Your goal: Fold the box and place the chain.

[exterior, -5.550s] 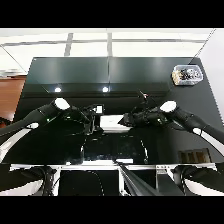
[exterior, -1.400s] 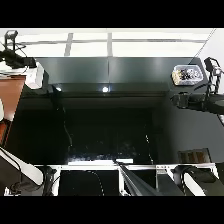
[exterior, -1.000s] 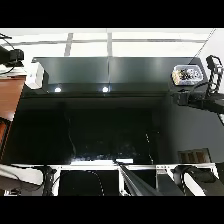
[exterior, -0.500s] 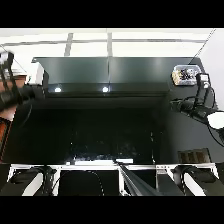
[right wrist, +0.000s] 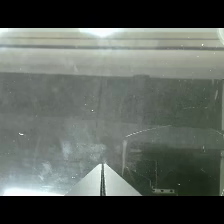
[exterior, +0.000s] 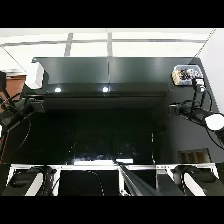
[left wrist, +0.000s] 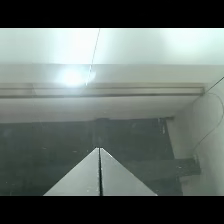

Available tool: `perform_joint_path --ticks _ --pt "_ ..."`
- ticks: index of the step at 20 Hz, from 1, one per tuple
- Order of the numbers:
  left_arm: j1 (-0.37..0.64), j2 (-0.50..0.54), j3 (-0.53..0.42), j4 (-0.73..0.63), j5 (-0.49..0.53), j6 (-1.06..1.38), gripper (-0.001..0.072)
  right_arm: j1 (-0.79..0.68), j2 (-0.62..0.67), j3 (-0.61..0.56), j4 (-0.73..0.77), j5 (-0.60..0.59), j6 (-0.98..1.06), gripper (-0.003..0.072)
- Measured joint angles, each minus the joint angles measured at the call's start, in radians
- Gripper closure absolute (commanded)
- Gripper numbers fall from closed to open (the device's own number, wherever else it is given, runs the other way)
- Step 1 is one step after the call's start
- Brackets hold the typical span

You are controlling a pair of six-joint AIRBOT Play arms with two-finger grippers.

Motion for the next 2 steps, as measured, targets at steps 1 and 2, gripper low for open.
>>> perform_joint_path --ticks 1,2 --pt "0.000 0.002 -0.002 0.000 0.001 0.000 0.0682 0.000 0.000 -0.001 0.000 0.001 0.000 0.0671" --pt "0.000 0.004 -0.003 0.000 0.001 0.001 0.0682 0.000 0.000 -0.001 0.000 0.001 0.000 0.0671"
